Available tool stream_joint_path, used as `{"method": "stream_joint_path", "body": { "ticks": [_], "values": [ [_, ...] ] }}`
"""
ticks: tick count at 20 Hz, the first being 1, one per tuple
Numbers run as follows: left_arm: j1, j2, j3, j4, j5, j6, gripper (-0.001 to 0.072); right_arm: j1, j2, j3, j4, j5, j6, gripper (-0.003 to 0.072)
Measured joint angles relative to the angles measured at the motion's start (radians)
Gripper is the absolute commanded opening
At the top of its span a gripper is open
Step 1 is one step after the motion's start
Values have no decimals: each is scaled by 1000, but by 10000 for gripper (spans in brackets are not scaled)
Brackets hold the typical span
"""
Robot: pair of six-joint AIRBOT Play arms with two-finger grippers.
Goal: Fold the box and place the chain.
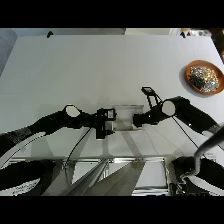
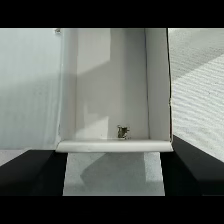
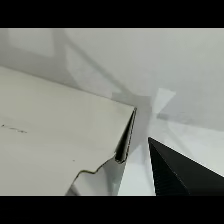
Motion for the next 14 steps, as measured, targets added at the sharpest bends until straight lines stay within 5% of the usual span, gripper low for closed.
{"method": "stream_joint_path", "body": {
  "ticks": [4, 8, 14],
  "values": [
    [0, 0, 0, 0, 0, 0, 312, 68, -8, 1, -76, -43, 122, 486],
    [0, 0, 0, 0, -1, 1, 312, 125, -33, 1, -127, -62, 205, 283],
    [0, 0, 0, 1, -2, 1, 312, 165, -44, 1, -191, -60, 295, 88]
  ]
}}
